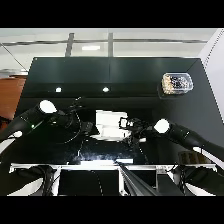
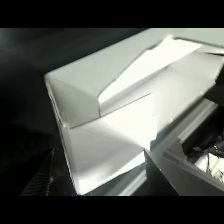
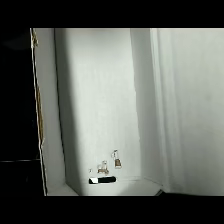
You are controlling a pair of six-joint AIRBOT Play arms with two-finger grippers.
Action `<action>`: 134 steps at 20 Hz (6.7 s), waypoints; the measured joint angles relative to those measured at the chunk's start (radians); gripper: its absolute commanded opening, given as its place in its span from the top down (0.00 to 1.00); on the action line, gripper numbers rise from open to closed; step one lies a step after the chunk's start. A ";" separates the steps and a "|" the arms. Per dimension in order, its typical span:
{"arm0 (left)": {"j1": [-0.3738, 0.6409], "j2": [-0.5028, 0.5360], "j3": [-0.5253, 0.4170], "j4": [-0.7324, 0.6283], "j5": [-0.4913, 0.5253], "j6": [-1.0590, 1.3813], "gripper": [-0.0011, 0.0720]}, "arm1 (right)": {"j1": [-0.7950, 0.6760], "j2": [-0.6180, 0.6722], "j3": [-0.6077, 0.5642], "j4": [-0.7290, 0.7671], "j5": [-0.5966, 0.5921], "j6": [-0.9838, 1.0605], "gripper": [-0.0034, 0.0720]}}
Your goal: Fold the box and place the chain.
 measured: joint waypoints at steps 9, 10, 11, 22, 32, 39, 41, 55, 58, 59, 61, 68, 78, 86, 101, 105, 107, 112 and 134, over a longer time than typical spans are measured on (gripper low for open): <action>-0.042 0.022 0.024 0.026 0.026 -0.074 0.32 | 0.000 0.000 0.000 0.000 0.000 0.000 0.32; -0.048 0.027 0.032 0.032 0.027 -0.087 0.31 | 0.000 0.000 0.000 0.000 0.000 0.000 0.32; -0.055 0.031 0.041 0.046 0.030 -0.104 0.31 | 0.000 0.000 0.000 0.000 0.000 0.000 0.32; -0.198 0.040 0.076 0.202 0.111 -0.344 0.33 | 0.000 0.000 0.000 0.000 0.000 0.000 0.32; -0.275 0.042 0.088 0.349 0.163 -0.554 0.33 | 0.000 0.000 0.000 0.000 0.000 0.000 0.32; -0.288 0.040 0.087 0.389 0.188 -0.620 0.33 | 0.000 0.000 0.000 0.000 0.000 0.000 0.32; -0.289 0.040 0.087 0.394 0.190 -0.628 0.33 | 0.000 0.000 0.000 0.000 0.000 0.000 0.32; -0.446 -0.035 0.189 0.711 0.119 -0.906 0.57 | 0.000 0.000 0.000 0.000 0.000 0.000 0.32; -0.467 -0.083 0.222 0.739 0.097 -0.940 0.60 | 0.000 0.000 0.000 0.000 0.000 0.000 0.32; -0.471 -0.096 0.229 0.744 0.093 -0.951 0.60 | 0.000 0.000 0.000 0.000 0.000 0.000 0.32; -0.476 -0.113 0.236 0.750 0.081 -0.967 0.61 | 0.000 0.000 0.000 0.000 0.000 0.000 0.32; -0.481 -0.143 0.244 0.758 0.079 -1.005 0.62 | 0.000 0.000 0.000 0.000 0.000 0.000 0.32; -0.481 -0.159 0.244 0.759 0.090 -1.020 0.67 | 0.000 0.000 0.000 0.000 0.000 0.000 0.32; -0.481 -0.171 0.246 0.755 0.096 -1.022 0.81 | 0.000 0.000 0.000 0.000 0.000 0.000 0.32; -0.482 -0.172 0.280 0.752 0.049 -1.020 0.40 | 0.000 0.000 0.000 0.000 0.000 0.000 0.32; -0.481 -0.173 0.283 0.756 0.043 -1.021 0.56 | 0.000 0.000 0.000 0.000 0.000 0.000 0.32; -0.481 -0.179 0.284 0.756 0.041 -1.020 0.84 | 0.000 0.000 0.000 0.000 0.000 0.000 0.32; -0.481 -0.192 0.285 0.758 0.030 -1.019 0.95 | 0.000 0.000 0.000 0.000 0.000 0.000 0.26; -0.469 -0.178 0.275 0.759 0.022 -0.986 0.95 | 0.000 0.108 0.012 -0.093 0.053 0.050 0.59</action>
